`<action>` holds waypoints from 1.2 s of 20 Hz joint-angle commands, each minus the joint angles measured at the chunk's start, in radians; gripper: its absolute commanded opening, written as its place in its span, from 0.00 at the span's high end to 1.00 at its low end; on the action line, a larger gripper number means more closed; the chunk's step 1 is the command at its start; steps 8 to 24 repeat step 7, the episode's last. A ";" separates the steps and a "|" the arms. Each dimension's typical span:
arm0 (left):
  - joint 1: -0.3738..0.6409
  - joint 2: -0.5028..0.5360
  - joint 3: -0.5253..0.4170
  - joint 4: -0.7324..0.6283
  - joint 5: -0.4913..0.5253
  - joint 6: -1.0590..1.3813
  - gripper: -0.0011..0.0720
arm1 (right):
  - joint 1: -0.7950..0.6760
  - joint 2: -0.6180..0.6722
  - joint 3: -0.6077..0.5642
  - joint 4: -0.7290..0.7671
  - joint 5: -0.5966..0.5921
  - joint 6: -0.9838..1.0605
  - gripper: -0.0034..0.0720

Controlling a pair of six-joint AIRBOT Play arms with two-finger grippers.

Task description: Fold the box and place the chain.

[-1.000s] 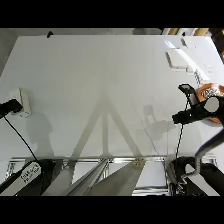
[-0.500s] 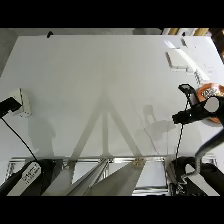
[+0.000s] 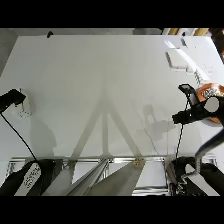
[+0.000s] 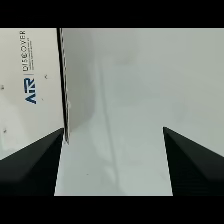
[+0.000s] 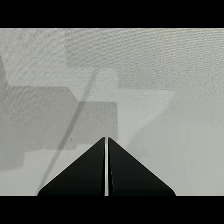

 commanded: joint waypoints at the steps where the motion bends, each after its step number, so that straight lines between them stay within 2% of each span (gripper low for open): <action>1: -0.010 0.005 0.000 0.030 0.029 -0.001 0.04 | 0.000 0.000 0.000 0.000 0.000 0.000 0.93; 7: -0.010 0.003 0.000 0.031 0.063 0.000 0.04 | 0.000 0.000 0.000 0.000 0.000 0.000 0.93; 24: -0.010 0.003 0.000 0.031 0.063 0.000 0.04 | 0.000 0.000 0.000 0.000 0.000 0.000 0.93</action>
